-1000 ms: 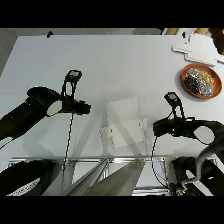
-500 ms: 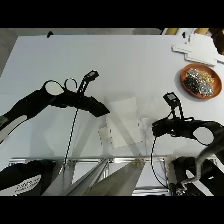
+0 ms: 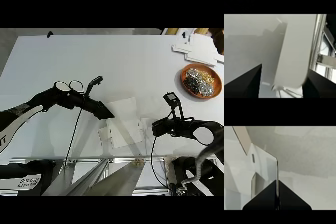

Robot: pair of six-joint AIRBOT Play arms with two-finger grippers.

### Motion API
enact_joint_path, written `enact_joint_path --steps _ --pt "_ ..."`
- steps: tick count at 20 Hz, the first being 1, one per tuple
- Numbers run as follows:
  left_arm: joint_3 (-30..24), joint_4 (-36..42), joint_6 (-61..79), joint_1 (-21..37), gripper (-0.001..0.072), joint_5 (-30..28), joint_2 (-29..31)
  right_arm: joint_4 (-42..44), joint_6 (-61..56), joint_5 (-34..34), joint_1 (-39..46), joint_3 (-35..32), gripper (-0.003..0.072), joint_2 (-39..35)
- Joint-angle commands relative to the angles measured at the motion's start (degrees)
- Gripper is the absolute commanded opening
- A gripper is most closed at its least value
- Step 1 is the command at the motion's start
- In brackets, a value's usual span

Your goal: Fold the box and place the chain.

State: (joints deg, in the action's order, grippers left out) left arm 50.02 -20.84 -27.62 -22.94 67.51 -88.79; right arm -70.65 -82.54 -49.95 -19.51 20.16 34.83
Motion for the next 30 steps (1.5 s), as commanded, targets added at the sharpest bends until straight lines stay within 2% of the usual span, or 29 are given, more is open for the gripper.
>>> enact_joint_path --steps 1,2,3,4,6,7,8,9,10,12,15,18,21,24,27,30 --pt "1.2 0.4 1.0 -1.7 0.0483 0.7 -2.1 0.0 0.0 0.0 -0.1 0.0 0.0019 0.0" --pt "1.2 0.4 1.0 -1.7 0.0394 0.3 -2.3 0.0 0.0 0.0 -0.1 0.0 0.0019 0.0" --pt "1.2 0.5 1.0 -1.7 0.0226 -0.7 -2.3 0.0 0.0 0.0 -0.1 0.0 0.0019 0.0" --pt "1.2 0.5 1.1 -1.7 0.0101 -2.0 -2.3 0.0 0.0 -0.2 -0.1 0.0 0.0019 0.0" --pt "1.2 0.2 3.2 -1.7 0.0006 -3.8 -2.3 0.0 0.0 -0.2 -0.1 0.0 0.0019 0.0" --pt "1.2 -0.3 5.5 -1.7 0.0004 -3.8 -2.3 0.0 0.0 -0.2 -0.1 0.1 0.0021 -0.1" --pt "1.2 -1.1 9.0 -1.8 0.0004 -3.8 -2.1 0.2 0.0 -0.1 -0.1 0.1 0.0098 -0.2" --pt "1.2 -1.1 13.2 -1.8 0.0004 -3.6 -1.7 0.1 0.1 -0.2 -0.1 0.2 0.0258 -0.5" --pt "1.2 -1.0 18.0 -1.8 0.0004 -3.7 -1.0 0.0 0.1 -0.4 -0.1 0.7 0.0326 -0.8" --pt "1.6 -1.9 24.6 -2.6 0.0004 -4.2 1.0 -1.0 0.4 -2.1 -0.1 2.9 0.0325 -1.2" --pt "1.7 -7.8 31.6 -6.0 0.0004 -6.8 3.6 -5.3 0.5 -5.3 -0.1 8.1 0.0325 -1.5" --pt "1.6 -11.6 33.0 -10.2 0.0004 -11.7 3.7 -7.2 0.5 -7.0 -0.1 11.9 0.0324 -1.6" --pt "1.6 -11.6 33.0 -13.2 0.0007 -18.2 3.5 -7.2 0.5 -7.3 -0.1 12.3 0.0324 -1.6" --pt "1.6 -11.6 33.0 -14.3 0.0007 -22.1 3.4 -7.2 0.5 -7.6 -0.1 12.3 0.0323 -1.6" --pt "1.6 -10.8 35.6 -14.3 0.0007 -22.3 2.2 -7.1 0.5 -7.5 -0.1 12.3 0.0323 -1.6" --pt "1.6 -6.6 36.0 -14.3 0.0007 -22.3 0.7 -7.1 0.5 -7.5 -0.1 12.3 0.0323 -1.5"
